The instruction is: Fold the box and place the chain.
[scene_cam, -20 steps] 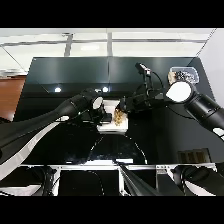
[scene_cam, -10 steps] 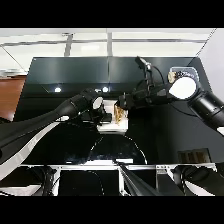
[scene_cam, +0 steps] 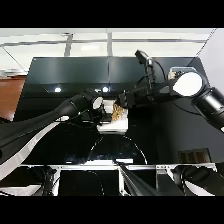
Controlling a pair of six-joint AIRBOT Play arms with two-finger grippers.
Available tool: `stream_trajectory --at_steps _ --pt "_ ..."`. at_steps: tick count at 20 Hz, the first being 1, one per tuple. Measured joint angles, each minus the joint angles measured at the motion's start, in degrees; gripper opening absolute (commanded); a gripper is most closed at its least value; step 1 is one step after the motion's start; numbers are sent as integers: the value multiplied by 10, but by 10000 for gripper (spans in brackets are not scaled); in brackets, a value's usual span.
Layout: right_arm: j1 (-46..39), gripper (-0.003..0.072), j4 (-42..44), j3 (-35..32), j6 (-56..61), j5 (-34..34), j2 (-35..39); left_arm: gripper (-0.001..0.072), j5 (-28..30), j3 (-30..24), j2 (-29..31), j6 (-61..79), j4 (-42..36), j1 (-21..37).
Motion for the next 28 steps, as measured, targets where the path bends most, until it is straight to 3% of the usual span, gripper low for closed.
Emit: stream_trajectory --at_steps 1,2,3,10,19,20,21,23,28 --pt "0 18 -1 -17 2 -1 0 28 0 0 0 0 0 0" --pt "0 92 -3 -32 5 -3 0 28 0 0 0 0 0 0" --pt "0 281 -3 -47 10 -7 0 28 0 0 0 0 0 0" --pt "-1 286 -5 -85 21 -24 -1 28 0 0 0 0 -1 0" --pt "-44 285 -81 -89 19 -9 -1 31 -3 0 0 0 -25 1" --pt "-46 285 -85 -89 15 -7 -1 126 -5 0 0 -3 -30 2" --pt "-48 285 -87 -89 12 -5 -1 291 -8 2 0 -9 -33 3" --pt "-50 285 -92 -89 0 -3 -1 528 -17 9 2 -21 -36 4" --pt "-61 285 -112 -89 -17 2 -1 545 -35 24 49 -1 -13 5"
